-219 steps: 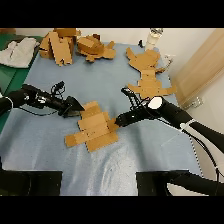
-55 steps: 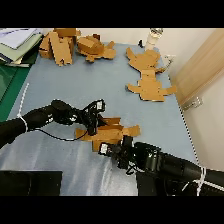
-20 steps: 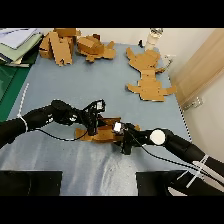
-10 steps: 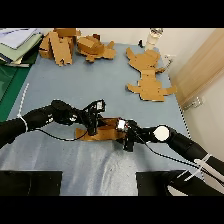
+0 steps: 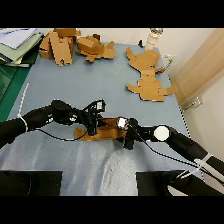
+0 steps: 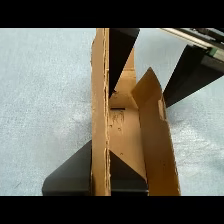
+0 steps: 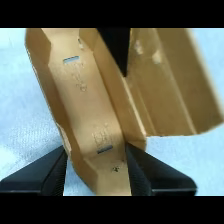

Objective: Fold the box.

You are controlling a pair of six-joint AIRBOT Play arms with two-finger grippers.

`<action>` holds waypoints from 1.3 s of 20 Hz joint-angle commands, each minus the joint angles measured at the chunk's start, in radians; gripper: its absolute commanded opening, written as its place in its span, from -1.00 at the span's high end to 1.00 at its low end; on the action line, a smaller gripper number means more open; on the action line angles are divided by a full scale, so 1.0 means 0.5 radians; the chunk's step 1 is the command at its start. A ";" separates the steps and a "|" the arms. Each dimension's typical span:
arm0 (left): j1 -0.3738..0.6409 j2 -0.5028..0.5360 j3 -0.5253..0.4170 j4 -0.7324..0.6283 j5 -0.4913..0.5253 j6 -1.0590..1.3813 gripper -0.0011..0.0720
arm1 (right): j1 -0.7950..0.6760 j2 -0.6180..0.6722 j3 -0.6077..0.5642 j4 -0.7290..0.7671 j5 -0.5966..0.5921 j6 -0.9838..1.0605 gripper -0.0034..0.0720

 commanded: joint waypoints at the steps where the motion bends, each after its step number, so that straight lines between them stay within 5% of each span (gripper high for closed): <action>1: 0.000 -0.001 -0.001 0.000 0.001 0.001 0.94 | -0.001 0.002 0.014 -0.005 -0.008 0.039 -0.54; 10: 0.000 -0.001 -0.001 0.000 0.006 0.016 0.94 | -0.001 0.002 0.014 -0.005 -0.053 0.039 -0.56; 11: 0.000 -0.001 -0.001 0.001 0.007 0.017 0.94 | -0.002 0.002 0.014 -0.005 -0.056 0.040 -0.62; 12: 0.000 -0.001 -0.001 0.001 0.007 0.016 0.94 | -0.001 0.005 0.014 -0.001 -0.068 0.049 -1.00; 26: 0.000 -0.001 -0.001 0.000 0.005 0.015 0.94 | -0.001 0.010 0.032 -0.039 -0.049 0.048 -0.98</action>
